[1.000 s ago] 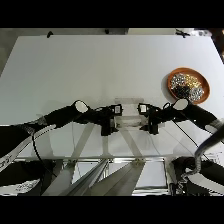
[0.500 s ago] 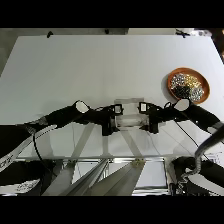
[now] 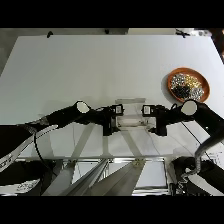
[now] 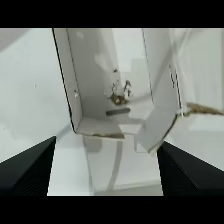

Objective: Fold the box and place the chain.

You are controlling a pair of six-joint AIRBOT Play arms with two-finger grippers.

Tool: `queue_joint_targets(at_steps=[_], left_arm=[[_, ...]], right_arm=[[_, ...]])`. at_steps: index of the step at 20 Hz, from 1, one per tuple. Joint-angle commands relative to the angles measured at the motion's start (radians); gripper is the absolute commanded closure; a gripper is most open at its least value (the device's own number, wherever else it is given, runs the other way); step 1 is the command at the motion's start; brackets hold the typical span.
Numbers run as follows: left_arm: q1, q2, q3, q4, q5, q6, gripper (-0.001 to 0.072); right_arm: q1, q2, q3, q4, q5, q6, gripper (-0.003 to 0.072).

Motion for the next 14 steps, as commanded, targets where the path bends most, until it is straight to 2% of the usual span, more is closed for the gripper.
queue_joint_targets(at_steps=[1,4,5,9,11,12,14], left_arm=[[0.001,0.001,0.0,0.001,-0.008,-0.001,0.0459],[0.001,0.002,0.0,0.003,-0.026,-0.001,0.0459],[0.002,0.003,0.0,0.009,-0.048,-0.001,0.046],[0.002,0.005,0.0,0.107,-0.112,-0.007,0.046],[0.002,0.005,0.0,0.144,-0.116,-0.048,0.046],[0.003,0.005,0.0,0.143,-0.116,-0.05,0.046],[0.003,0.005,0.0,0.142,-0.115,-0.05,0.0461]], right_arm=[[0.0,0.07,0.0,-0.09,0.028,0.08,-0.0008],[0.0,0.137,0.0,-0.144,0.028,0.086,0.0008],[0.0,0.145,0.0,-0.14,0.029,0.086,0.004],[0.0,0.146,0.0,-0.074,0.032,0.08,0.0055],[0.0,0.154,0.0,-0.016,0.044,0.043,0.0224],[0.0,0.16,0.0,0.008,0.053,0.025,0.0248],[0.0,0.185,0.0,0.03,0.055,0.025,0.0357]])
